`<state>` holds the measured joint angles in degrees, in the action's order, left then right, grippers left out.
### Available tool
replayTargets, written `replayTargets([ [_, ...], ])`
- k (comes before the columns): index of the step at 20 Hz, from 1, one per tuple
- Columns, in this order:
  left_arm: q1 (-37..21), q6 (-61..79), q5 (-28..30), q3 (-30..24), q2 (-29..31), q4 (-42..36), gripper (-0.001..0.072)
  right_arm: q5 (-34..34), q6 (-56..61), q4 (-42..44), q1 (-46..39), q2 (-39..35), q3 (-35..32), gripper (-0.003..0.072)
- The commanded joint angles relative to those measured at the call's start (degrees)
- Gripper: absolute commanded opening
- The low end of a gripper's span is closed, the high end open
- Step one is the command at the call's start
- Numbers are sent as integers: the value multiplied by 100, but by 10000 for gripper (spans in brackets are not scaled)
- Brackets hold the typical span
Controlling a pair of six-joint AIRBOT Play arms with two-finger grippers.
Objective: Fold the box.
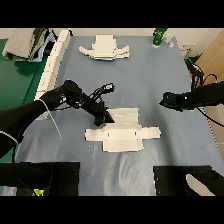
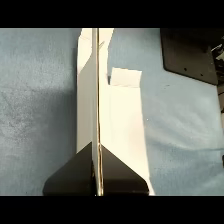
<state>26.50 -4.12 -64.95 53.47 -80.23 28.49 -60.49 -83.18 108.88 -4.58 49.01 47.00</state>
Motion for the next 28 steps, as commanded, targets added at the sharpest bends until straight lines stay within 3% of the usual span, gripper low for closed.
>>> replayTargets([
  [1,-4,-192,164,9,-15,157,11,2,2,2,7,-2,4,295],
  [28,245,-299,-160,-92,-85,411,11,-271,-2,68,7,-4,4,295],
])
